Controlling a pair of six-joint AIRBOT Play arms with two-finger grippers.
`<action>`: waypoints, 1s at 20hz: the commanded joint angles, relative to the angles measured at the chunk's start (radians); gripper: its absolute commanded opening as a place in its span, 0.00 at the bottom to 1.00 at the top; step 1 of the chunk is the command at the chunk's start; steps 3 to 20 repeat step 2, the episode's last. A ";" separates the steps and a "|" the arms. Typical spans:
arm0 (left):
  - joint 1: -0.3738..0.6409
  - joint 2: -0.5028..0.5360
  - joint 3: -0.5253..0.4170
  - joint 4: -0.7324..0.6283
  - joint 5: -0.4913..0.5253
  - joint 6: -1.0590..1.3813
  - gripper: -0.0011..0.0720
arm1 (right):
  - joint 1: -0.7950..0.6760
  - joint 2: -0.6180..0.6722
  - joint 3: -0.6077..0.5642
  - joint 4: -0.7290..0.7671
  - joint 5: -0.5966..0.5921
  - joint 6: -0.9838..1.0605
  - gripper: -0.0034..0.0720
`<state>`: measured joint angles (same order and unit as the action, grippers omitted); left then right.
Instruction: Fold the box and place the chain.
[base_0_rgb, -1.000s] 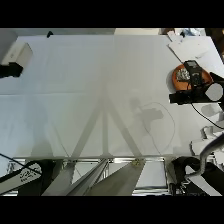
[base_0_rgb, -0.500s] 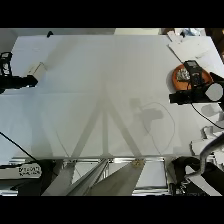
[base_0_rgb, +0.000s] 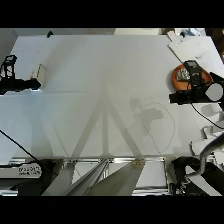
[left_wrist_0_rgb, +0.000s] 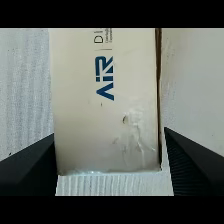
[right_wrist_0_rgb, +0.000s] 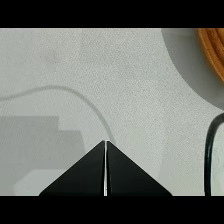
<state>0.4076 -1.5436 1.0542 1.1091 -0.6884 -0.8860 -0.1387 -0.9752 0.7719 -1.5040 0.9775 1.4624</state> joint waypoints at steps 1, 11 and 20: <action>0.000 0.056 0.000 0.004 -0.035 -0.001 0.98 | 0.000 0.000 0.001 0.000 0.000 0.000 0.06; 0.000 0.087 0.000 0.004 -0.043 -0.001 0.97 | -0.001 0.000 0.001 0.000 0.000 0.000 0.06; 0.000 0.087 0.000 0.004 -0.043 -0.001 0.97 | -0.001 0.000 0.001 0.000 0.000 0.000 0.06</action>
